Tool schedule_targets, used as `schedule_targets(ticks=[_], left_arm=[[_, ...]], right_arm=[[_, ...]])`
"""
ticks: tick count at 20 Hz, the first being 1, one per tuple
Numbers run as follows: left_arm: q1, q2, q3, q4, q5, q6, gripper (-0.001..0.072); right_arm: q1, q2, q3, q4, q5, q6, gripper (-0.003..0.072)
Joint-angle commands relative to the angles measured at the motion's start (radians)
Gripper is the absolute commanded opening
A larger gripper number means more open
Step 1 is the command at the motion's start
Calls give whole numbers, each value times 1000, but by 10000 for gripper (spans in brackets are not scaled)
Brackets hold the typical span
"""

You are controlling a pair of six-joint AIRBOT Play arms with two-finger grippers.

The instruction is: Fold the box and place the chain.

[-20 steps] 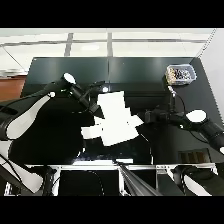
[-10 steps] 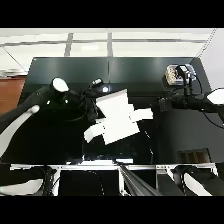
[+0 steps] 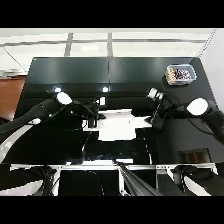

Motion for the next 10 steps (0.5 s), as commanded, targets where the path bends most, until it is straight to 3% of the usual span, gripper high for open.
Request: schedule_targets(ticks=[1, 7, 10], left_arm=[[-3, -50, 34, 3, -23, 26, 30], [-4, -70, 35, -1, -46, 19, 29], [-4, -70, 35, -1, -46, 19, 29]], right_arm=[[93, 0, -59, -23, -9, -153, 708], [208, -5, -97, -18, -11, -209, 708], [215, -37, -101, 69, 0, -290, 708]])
